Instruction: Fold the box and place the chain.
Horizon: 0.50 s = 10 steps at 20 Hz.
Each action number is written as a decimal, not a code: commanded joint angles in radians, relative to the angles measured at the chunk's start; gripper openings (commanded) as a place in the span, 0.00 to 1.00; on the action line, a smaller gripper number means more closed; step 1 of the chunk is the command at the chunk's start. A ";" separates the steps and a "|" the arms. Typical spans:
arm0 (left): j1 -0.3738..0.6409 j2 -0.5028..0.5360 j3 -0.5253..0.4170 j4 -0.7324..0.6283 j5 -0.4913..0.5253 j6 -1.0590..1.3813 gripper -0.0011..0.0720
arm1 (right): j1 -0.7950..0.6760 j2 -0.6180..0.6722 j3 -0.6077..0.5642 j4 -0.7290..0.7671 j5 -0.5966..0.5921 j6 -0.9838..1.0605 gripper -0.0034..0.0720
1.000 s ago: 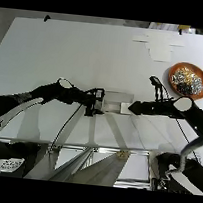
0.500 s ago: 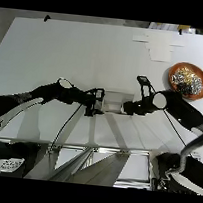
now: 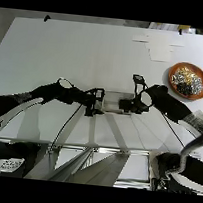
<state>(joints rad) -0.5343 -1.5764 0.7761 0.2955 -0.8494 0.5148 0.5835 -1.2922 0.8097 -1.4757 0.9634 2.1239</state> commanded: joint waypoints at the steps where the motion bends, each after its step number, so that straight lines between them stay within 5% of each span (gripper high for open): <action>1: 0.001 0.001 0.000 0.000 0.000 0.001 0.36 | 0.003 -0.019 0.010 -0.066 0.011 0.082 0.46; 6: 0.001 0.001 0.000 0.000 0.000 0.001 0.36 | 0.026 -0.058 0.010 -0.069 -0.003 0.082 0.45; 10: 0.001 0.001 0.000 0.000 0.000 0.001 0.36 | 0.040 -0.058 0.011 -0.073 -0.020 0.074 0.28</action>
